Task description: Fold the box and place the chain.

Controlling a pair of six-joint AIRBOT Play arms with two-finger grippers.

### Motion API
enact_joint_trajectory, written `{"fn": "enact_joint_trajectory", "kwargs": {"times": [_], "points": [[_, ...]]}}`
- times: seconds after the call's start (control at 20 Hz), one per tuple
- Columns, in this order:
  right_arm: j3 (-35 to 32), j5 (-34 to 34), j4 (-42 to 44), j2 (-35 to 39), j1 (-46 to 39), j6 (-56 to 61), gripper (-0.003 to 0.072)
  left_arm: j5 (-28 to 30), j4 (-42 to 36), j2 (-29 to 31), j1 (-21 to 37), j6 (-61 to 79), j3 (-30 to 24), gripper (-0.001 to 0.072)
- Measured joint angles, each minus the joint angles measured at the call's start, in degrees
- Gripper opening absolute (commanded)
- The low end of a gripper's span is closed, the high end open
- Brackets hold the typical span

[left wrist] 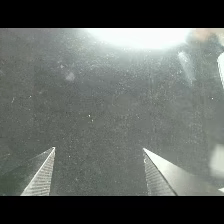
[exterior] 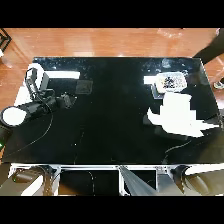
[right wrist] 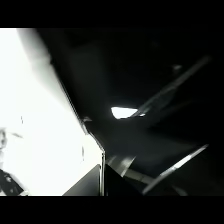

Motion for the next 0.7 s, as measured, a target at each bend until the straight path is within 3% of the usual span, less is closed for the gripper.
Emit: {"fn": "enact_joint_trajectory", "kwargs": {"times": [0.4, 0.7], "points": [[-1.0, 3.4, 6.2, 0.2, 1.1, -1.4, 0.0023, 0.0, 0.0, 0.0, 0.0, 0.0, 0.0, 0.0637], [-5.7, 5.3, 10.1, 1.8, 7.3, -1.5, 0.0024, -0.5, -1.0, 0.0, 0.0, 0.0, 0.0, 0.0637]]}}
